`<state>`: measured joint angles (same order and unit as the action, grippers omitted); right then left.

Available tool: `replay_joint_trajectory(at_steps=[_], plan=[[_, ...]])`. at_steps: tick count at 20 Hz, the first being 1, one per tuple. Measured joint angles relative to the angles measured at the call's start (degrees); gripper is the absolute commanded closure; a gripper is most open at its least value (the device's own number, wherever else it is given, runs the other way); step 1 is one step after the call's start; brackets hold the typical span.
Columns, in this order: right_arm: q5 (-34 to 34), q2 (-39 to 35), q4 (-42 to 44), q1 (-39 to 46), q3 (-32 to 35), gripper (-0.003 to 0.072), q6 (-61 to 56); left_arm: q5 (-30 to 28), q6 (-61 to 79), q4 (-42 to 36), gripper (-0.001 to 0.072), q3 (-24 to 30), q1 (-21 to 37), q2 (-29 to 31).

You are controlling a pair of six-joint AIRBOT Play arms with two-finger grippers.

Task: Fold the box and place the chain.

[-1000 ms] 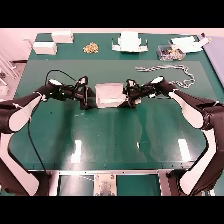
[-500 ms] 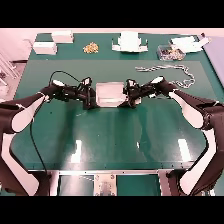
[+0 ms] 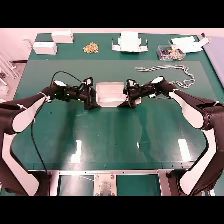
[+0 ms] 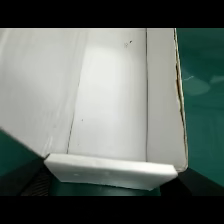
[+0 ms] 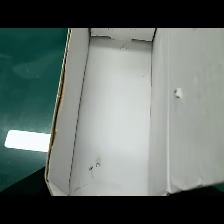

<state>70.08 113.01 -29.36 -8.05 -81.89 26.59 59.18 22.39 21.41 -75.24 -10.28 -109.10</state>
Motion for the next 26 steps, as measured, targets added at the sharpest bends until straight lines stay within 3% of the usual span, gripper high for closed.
replay_joint_trajectory(at_steps=[2, 4, 7, 8, 26], plan=[[0.00, 0.00, 0.00, 0.00, 0.00, 0.0116, 0.00, -0.07, -0.09, -0.02, -0.0011, 0.00, 0.00, 0.00], [0.00, 0.00, 0.00, 0.00, 0.00, 0.0116, 0.00, -0.09, -0.26, -0.04, 0.0058, 0.00, 0.00, 0.00], [0.00, 0.00, -0.02, 0.02, 0.00, 0.0116, 0.00, -0.09, -0.39, -0.02, 0.0058, 0.00, 0.00, 0.00], [0.02, 0.00, -0.02, 0.02, 0.00, 0.0117, 0.02, -0.09, -0.46, -0.02, 0.0174, 0.00, 0.00, 0.00], [0.04, 0.00, -0.02, 0.02, 0.00, 0.0117, 0.02, -0.81, -1.33, 0.02, 0.0176, 0.00, -0.02, 0.00]])
